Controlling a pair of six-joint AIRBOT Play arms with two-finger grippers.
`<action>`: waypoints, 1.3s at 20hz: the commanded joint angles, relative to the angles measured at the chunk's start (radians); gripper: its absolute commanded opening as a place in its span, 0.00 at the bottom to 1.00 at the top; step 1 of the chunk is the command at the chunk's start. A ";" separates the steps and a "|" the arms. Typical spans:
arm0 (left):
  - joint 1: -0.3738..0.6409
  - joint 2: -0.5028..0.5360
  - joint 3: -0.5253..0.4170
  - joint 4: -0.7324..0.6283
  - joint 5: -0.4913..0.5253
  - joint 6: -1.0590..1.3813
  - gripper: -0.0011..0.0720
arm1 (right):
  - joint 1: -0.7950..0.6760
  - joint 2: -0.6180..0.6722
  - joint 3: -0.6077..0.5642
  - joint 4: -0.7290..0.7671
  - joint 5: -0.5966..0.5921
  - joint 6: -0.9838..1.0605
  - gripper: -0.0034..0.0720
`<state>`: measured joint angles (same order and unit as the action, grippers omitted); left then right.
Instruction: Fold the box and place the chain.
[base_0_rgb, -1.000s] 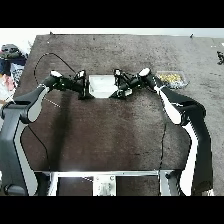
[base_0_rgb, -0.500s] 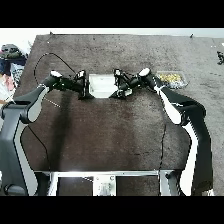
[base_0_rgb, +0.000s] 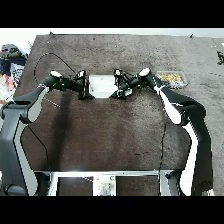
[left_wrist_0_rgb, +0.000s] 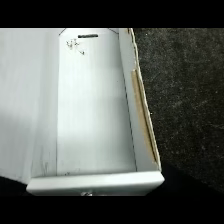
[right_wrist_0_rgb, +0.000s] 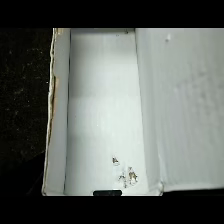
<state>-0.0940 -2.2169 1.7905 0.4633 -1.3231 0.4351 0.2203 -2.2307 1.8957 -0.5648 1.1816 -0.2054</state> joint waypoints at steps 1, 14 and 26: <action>-0.001 0.000 0.000 0.000 -0.001 0.000 0.52 | 0.001 0.001 0.000 0.000 0.000 0.000 0.71; -0.001 0.000 0.000 0.000 0.000 0.000 0.52 | 0.001 0.001 0.000 0.000 -0.068 -0.015 0.71; -0.001 0.000 0.000 0.000 0.000 0.000 0.52 | 0.000 0.005 0.000 0.000 -0.031 -0.011 1.00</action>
<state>-0.0944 -2.2169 1.7912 0.4610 -1.3228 0.4324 0.2211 -2.2280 1.8950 -0.5659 1.1114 -0.2195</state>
